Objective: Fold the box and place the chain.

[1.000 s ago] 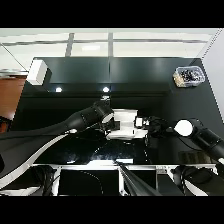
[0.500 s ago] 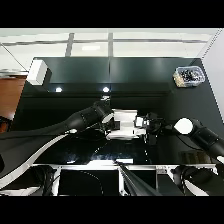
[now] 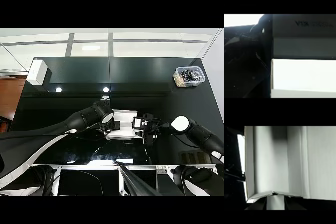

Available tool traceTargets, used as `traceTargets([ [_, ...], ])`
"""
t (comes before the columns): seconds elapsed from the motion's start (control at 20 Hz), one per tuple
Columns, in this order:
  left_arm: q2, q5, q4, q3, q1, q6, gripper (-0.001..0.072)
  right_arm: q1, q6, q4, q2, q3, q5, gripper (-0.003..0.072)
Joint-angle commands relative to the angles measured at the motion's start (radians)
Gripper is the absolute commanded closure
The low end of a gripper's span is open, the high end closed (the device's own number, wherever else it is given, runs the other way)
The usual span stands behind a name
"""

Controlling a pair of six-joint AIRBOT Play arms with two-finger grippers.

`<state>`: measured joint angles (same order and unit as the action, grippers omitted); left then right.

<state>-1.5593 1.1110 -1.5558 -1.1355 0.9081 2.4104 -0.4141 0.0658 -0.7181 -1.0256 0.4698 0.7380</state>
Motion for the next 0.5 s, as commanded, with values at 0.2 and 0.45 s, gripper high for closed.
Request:
traceTargets([
  [0.2,0.0,-0.003,0.001,-0.001,0.0,0.001,0.0681,-0.048,0.01,0.164,-0.064,0.0,-0.03,0.0447],
  [0.45,0.0,-0.003,0.001,-0.001,0.0,0.001,0.0681,-0.055,0.006,0.141,-0.07,0.0,-0.088,0.0415],
])
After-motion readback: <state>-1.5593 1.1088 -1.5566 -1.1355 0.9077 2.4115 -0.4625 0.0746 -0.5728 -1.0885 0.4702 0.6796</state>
